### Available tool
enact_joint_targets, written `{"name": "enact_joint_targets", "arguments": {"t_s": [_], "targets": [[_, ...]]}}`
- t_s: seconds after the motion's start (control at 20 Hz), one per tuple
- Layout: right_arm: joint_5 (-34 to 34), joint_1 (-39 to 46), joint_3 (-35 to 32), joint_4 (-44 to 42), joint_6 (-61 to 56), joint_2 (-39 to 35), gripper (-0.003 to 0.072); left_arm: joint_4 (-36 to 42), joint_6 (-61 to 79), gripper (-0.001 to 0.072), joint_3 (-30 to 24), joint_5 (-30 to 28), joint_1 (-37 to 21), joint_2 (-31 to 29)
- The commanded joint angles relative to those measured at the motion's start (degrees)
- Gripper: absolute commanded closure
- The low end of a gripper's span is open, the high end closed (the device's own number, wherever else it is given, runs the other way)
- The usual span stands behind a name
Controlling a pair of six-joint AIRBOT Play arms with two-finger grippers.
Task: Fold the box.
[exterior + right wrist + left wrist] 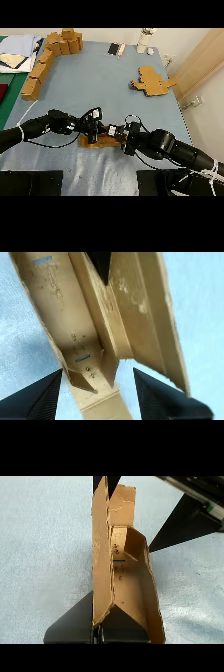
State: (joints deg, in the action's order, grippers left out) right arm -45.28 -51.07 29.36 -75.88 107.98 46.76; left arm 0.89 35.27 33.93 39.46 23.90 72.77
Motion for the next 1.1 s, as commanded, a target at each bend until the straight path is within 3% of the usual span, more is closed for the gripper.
{"name": "enact_joint_targets", "arguments": {"t_s": [0.0,0.25,0.45,0.75,1.05], "targets": [[1.11,0.17,-0.17,0.63,1.60,-0.07,-0.0028,-0.02,0.02,0.0698,0.02,-0.02,0.04,-0.02],[2.32,4.61,-0.17,-3.80,4.28,-0.72,-0.0028,-0.02,0.02,0.0698,0.02,-0.02,0.04,-0.02],[2.54,9.05,-0.66,-12.76,16.65,-2.56,-0.0028,-0.02,0.02,0.0698,0.02,-0.02,0.04,-0.02],[4.33,21.97,-3.48,-38.32,47.95,-0.76,-0.0028,-0.02,0.02,0.0698,0.02,-0.02,0.04,-0.02],[0.24,26.62,-2.10,-48.57,64.17,6.21,-0.0028,-0.02,0.02,0.0698,0.02,-0.02,0.04,-0.02]]}}
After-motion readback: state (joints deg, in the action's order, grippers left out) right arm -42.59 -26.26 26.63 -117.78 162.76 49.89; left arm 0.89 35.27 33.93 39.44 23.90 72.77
